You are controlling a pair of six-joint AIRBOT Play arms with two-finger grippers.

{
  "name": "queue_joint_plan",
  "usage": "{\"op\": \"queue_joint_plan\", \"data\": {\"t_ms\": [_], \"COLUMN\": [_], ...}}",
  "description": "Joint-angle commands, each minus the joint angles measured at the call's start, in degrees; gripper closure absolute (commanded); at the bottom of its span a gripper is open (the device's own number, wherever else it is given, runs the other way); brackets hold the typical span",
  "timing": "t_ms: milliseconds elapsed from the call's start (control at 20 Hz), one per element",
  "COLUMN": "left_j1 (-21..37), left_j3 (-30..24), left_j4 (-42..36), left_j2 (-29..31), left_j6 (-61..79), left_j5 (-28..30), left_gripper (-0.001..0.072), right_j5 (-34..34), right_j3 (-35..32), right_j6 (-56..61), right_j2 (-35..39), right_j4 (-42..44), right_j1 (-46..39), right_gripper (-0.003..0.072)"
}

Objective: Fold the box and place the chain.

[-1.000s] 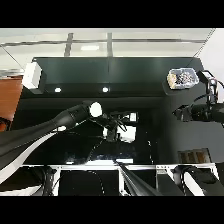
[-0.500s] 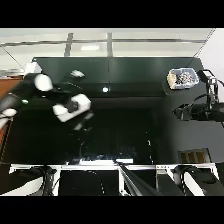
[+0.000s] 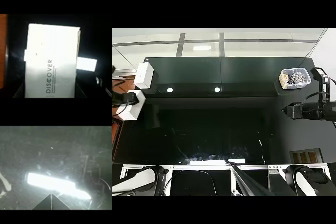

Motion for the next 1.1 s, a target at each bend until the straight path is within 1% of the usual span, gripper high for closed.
{"op": "queue_joint_plan", "data": {"t_ms": [0,200,250,300,350,400,450,550,650,700,750,800,850,900,950,1000,1050], "left_j1": [3.67,3.32,3.04,2.60,2.12,1.55,1.20,0.15,-0.85,-1.60,-2.51,-3.50,-4.59,-5.92,-7.06,-8.37,-9.86], "left_j3": [4.02,9.68,10.69,11.23,11.34,11.72,12.87,17.68,24.26,27.34,29.77,30.86,30.14,27.43,23.41,17.97,12.00], "left_j4": [-6.99,-15.78,-16.22,-16.17,-16.22,-16.11,-15.67,-14.69,-15.28,-15.61,-16.06,-17.46,-19.93,-24.57,-30.36,-35.78,-39.52], "left_j2": [-6.23,-14.34,-15.72,-16.48,-16.63,-16.55,-16.33,-14.84,-12.66,-11.43,-9.92,-8.17,-6.12,-3.52,-0.76,2.47,5.62], "left_j6": [7.76,10.82,11.91,12.41,12.39,12.37,12.37,12.28,10.82,7.10,1.64,-0.57,-0.35,-0.37,1.11,5.49,10.49], "left_j5": [3.72,4.20,4.42,5.73,7.67,9.20,9.07,6.43,1.16,-1.97,-5.60,-9.53,-12.00,-12.35,-12.33,-12.31,-11.67], "left_gripper": [0.0337,0.0337,0.0336,0.0300,0.0154,-0.0011,-0.0011,-0.0011,-0.0007,0.0025,0.0157,0.0459,0.0680,0.0684,0.0684,0.0684,0.0684], "right_j5": [-0.17,-0.17,-0.17,-0.17,-0.17,-0.17,-0.24,-0.44,-1.18,-2.69,-5.20,-9.49,-14.25,-20.09,-25.75,-31.89,-37.13], "right_j3": [-0.02,-0.02,-0.02,-0.02,-0.02,-0.02,-0.02,-0.02,-0.02,-0.13,-0.50,-1.46,-2.91,-5.11,-7.58,-10.58,-13.40], "right_j6": [2.49,4.37,4.72,5.14,5.29,5.31,5.29,5.25,5.05,4.22,3.37,2.75,2.01,1.01,0.20,-0.17,-0.20], "right_j2": [-0.02,-0.02,-0.02,-0.02,-0.02,-0.02,-0.02,-0.02,-0.07,-0.09,-0.09,-0.09,-0.09,-0.09,-0.11,-0.11,-0.22], "right_j4": [0.96,0.96,0.96,0.96,0.96,0.98,0.94,0.90,0.68,0.50,0.50,0.50,0.46,0.31,0.02,-1.07,-3.69], "right_j1": [-0.04,-0.04,-0.04,-0.02,-0.04,-0.02,-0.04,-0.02,0.26,1.03,2.03,3.39,4.81,6.36,7.63,8.81,9.60], "right_gripper": [0.0673,0.0673,0.0673,0.0673,0.0673,0.0673,0.0673,0.0673,0.0673,0.0673,0.0673,0.0673,0.0673,0.0673,0.0673,0.0673,0.0673]}}
